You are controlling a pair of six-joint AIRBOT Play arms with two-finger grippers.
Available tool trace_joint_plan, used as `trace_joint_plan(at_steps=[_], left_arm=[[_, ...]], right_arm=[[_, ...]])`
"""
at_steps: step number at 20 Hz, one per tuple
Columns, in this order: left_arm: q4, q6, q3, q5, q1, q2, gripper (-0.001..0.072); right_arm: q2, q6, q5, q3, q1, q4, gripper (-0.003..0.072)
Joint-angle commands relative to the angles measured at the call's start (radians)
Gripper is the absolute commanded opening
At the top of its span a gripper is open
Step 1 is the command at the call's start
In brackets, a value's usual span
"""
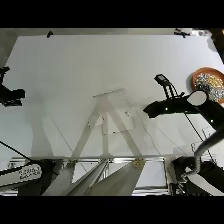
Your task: Fold the box and place the chain.
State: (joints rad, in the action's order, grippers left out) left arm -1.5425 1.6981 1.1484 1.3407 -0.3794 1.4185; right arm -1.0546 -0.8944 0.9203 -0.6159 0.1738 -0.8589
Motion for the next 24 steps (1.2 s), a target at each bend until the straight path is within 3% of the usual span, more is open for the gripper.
trace_joint_plan(at_steps=[1, 3, 4, 6, 9, 12, 18, 20, 24], left_arm=[[-0.045, -0.016, 0.0, -0.061, 0.001, -0.001, 0.0012], [-0.173, -0.03, 0.0, -0.077, 0.001, 0.0, 0.0018], [-0.258, 0.011, 0.0, -0.098, 0.001, 0.0, 0.008], [-0.488, 0.171, 0.0, -0.088, 0.007, 0.0, 0.0431], [-0.671, 0.431, 0.0, 0.039, 0.087, 0.0, 0.0563], [-0.679, 0.64, 0.0, 0.14, 0.248, 0.001, 0.065], [-0.686, 0.856, -0.002, 0.024, 0.611, 0.01, 0.0654], [-0.686, 0.859, -0.023, -0.019, 0.656, 0.018, 0.0705], [-0.72, 0.918, -0.137, -0.059, 0.648, 0.026, 0.0706]], right_arm=[[0.001, -0.019, -0.017, 0.002, 0.031, -0.001, 0.0011], [0.001, -0.018, -0.017, 0.002, 0.031, -0.006, 0.0012], [0.001, -0.018, -0.017, 0.002, 0.031, -0.009, 0.0012], [0.001, -0.018, -0.02, 0.002, 0.031, -0.009, 0.0012], [0.001, -0.018, -0.02, 0.002, 0.031, -0.009, 0.0012], [0.001, -0.018, -0.02, 0.002, 0.031, -0.009, 0.0012], [0.001, -0.018, -0.019, 0.002, 0.031, -0.009, 0.0012], [0.001, -0.018, -0.019, 0.002, 0.031, -0.009, 0.0012], [0.001, -0.018, -0.019, 0.002, 0.031, -0.009, 0.0013]])
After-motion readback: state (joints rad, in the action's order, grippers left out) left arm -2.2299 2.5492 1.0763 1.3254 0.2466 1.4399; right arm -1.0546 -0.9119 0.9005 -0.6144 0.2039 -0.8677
